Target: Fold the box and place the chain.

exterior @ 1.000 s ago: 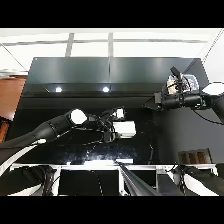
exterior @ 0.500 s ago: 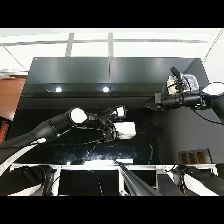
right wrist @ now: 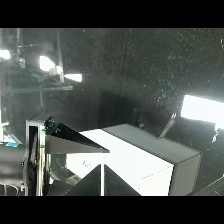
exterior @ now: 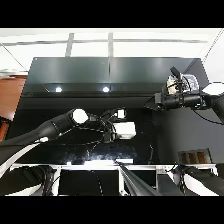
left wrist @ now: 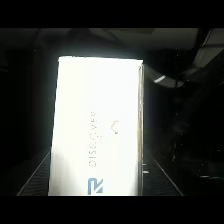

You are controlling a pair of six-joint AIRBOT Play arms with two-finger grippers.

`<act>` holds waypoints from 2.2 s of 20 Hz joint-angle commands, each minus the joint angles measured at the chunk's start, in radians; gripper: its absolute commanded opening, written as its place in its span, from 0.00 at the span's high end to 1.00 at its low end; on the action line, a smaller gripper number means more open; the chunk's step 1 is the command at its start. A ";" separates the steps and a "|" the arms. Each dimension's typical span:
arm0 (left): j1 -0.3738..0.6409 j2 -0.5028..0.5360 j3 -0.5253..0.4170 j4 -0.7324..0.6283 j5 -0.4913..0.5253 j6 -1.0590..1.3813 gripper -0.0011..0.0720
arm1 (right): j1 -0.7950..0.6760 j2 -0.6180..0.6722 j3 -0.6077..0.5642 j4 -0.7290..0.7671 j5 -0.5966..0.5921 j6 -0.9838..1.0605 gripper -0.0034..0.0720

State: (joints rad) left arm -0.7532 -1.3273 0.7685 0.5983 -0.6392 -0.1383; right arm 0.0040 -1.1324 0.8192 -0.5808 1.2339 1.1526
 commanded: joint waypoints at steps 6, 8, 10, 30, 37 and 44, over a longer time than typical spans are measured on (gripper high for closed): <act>-0.012 -0.063 -0.001 0.011 0.005 -0.002 0.04 | 0.000 0.001 0.001 0.000 0.000 0.000 0.92; -0.024 -0.071 -0.001 0.012 0.008 -0.009 0.04 | 0.000 0.001 0.001 0.000 0.000 0.000 0.92; -0.031 -0.071 -0.001 0.028 0.026 -0.048 0.04 | 0.000 0.001 0.001 0.000 0.000 0.000 0.92; 0.119 -0.009 0.000 0.110 -0.079 -0.212 0.53 | 0.000 0.001 0.001 0.001 0.004 0.000 0.92; 0.431 0.175 0.000 0.304 -0.126 -0.324 0.53 | 0.000 0.001 0.001 0.001 0.001 0.000 0.92; 0.918 0.165 0.099 0.306 -0.053 -0.392 0.53 | 0.000 0.001 0.001 0.002 0.000 0.000 0.92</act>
State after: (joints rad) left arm -0.0223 -1.1503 0.8177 0.8928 -0.7418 -0.4950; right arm 0.0040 -1.1324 0.8196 -0.5800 1.2343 1.1526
